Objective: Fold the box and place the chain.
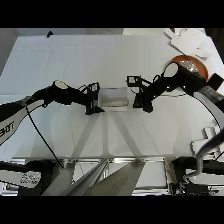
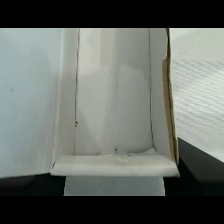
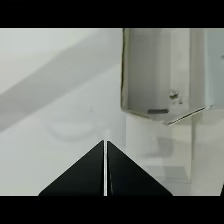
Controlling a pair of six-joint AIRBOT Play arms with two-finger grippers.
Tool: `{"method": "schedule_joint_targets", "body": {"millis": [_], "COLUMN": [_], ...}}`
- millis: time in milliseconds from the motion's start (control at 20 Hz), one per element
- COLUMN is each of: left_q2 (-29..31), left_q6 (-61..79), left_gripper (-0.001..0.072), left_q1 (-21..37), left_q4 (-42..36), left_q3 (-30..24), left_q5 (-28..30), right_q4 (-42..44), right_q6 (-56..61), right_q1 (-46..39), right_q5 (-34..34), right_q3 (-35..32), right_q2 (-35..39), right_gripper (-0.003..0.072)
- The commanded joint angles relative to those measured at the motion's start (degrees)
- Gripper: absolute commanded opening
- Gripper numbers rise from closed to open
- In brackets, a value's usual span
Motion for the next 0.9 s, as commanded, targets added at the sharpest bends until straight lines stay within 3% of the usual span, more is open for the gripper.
{"method": "schedule_joint_targets", "body": {"millis": [0,150,350,550,850], "left_q2": [0.72,1.44,1.44,1.44,1.44], "left_q6": [0.00,0.00,0.00,0.00,-0.02], "left_gripper": [0.0380,0.0380,0.0380,0.0380,0.0380], "left_q1": [0.07,0.07,0.07,0.07,0.04], "left_q4": [0.83,1.46,1.46,1.46,1.42], "left_q3": [0.04,0.04,0.04,0.04,0.04], "left_q5": [-0.09,-0.09,-0.09,-0.09,-0.13], "right_q4": [7.85,15.76,19.82,28.70,28.81], "right_q6": [0.02,0.09,4.44,4.52,5.81], "right_q1": [0.00,0.00,0.00,0.00,0.00], "right_q5": [-4.72,-11.82,-21.90,-26.03,-26.34], "right_q3": [0.04,0.04,0.04,0.04,0.04], "right_q2": [0.02,-0.02,-1.92,-7.21,-11.10], "right_gripper": [0.0016,0.0011,0.0008,0.0008,0.0009]}}
